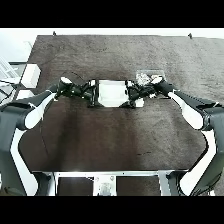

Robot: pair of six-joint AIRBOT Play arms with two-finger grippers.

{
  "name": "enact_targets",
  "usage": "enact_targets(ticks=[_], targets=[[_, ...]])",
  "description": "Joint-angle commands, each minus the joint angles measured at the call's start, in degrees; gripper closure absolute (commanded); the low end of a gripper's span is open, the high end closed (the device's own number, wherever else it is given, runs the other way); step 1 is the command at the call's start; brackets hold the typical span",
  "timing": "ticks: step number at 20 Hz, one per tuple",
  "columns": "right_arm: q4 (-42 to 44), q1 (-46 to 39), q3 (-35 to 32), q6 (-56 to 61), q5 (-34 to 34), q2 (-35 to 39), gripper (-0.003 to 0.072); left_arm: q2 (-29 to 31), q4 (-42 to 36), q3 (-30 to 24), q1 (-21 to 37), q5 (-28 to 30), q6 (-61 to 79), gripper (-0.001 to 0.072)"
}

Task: Fold the box and place the chain.

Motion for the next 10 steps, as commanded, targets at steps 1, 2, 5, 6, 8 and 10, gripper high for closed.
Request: enact_targets(ticks=[1, 2, 5, 6, 8, 10], targets=[[0.1, 0.1, 0.0, 0.0, -0.1, 0.0, 0.0093, -0.1, -0.2, 0.0, -0.6, 0.6, -0.2, 0.0044], [0.1, 0.1, 0.0, 0.0, -0.1, 0.0, 0.0092, -0.2, -0.2, 0.0, -0.7, 0.4, -0.5, 0.0085], [0.1, 0.1, 0.0, 0.0, -0.1, 0.0, 0.0092, -0.5, -0.1, 0.0, -0.7, 0.5, -0.7, 0.0117], [0.1, 0.1, 0.0, 0.0, -0.1, 0.0, 0.0093, -0.6, 0.2, 0.0, -0.7, 0.5, -1.0, 0.0138], [0.1, 0.1, 0.0, 0.0, -0.1, 0.0, 0.0093, -0.9, 0.9, 0.0, -0.7, 0.4, -1.9, 0.0186], [0.1, 0.1, 0.0, 0.0, -0.1, 0.0, 0.0092, -1.0, 1.1, 0.0, -0.7, 0.4, -2.0, 0.0214]])
